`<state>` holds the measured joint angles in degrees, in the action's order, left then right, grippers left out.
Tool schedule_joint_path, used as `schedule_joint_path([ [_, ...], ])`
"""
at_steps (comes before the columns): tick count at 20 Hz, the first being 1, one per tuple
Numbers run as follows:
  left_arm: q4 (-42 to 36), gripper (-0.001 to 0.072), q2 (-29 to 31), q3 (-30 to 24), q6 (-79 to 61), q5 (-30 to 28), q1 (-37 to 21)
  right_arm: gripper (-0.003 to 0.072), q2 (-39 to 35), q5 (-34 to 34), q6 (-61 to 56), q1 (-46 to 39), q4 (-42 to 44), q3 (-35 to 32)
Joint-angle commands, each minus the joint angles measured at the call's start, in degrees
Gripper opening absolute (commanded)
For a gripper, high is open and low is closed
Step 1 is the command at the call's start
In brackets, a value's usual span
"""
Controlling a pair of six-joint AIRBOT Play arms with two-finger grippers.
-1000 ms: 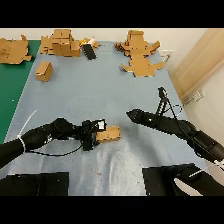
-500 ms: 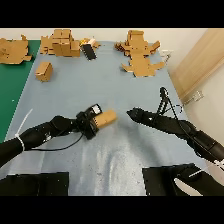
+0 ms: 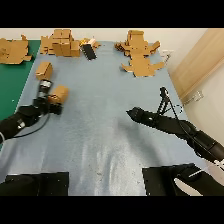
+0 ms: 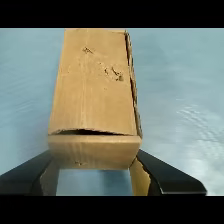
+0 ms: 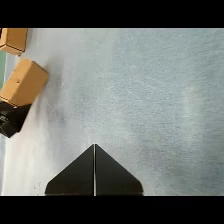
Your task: Fold the box.
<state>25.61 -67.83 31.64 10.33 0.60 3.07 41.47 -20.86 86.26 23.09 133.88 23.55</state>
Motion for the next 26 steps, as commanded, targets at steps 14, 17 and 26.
schedule_joint_path([
  [14, 2.7, 0.0720, -4.5, 7.5, 5.6, 14.9, -23.1, 0.0328, 0.0, -1.2, -2.2, 0.0, -0.3, 0.1],
  [17, 6.1, 0.0720, 1.9, 7.5, 10.1, 21.6, -26.4, 0.0378, 0.0, -4.4, -2.2, 0.0, -2.2, 0.2],
  [26, 9.8, 0.0008, 17.6, 7.6, 24.7, 44.6, -7.8, 0.0002, 11.1, -10.4, 3.6, 0.6, -5.1, 10.0],
])
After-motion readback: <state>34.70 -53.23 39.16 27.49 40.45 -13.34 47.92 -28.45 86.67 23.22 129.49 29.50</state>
